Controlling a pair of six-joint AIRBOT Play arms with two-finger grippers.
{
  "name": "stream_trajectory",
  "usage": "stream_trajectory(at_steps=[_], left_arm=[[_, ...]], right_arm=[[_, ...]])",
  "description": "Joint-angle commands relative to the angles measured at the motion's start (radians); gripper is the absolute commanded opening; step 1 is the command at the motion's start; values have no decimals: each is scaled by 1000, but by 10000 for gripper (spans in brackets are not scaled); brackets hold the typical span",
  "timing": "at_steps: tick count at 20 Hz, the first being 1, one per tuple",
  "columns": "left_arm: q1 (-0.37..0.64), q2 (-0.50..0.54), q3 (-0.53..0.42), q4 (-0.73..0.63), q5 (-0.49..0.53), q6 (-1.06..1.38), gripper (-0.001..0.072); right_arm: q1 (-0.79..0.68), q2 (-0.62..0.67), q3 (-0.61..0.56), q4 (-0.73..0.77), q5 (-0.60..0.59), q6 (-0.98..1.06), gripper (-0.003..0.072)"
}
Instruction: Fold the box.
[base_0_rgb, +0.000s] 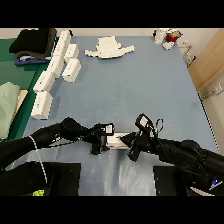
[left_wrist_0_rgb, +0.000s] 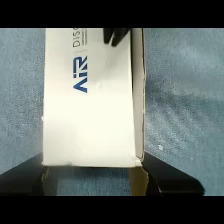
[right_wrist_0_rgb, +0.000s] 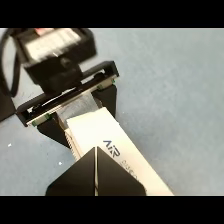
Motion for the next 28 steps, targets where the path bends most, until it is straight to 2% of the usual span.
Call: stream_trajectory(at_steps=[1,11,19,24,28], left_arm=[[0,1,1,0,1,0,471],[0,1,1,0,1,0,471],[0,1,1,0,1,0,471],[0,1,1,0,1,0,471],[0,1,1,0,1,0,471]], right_arm=[[27,0,-71,37,107,107,17],[83,-130,-84,35,112,114,17],[82,-119,-74,34,116,114,18],[81,-23,-64,-23,109,114,18],[56,10,-40,-39,60,114,18]])
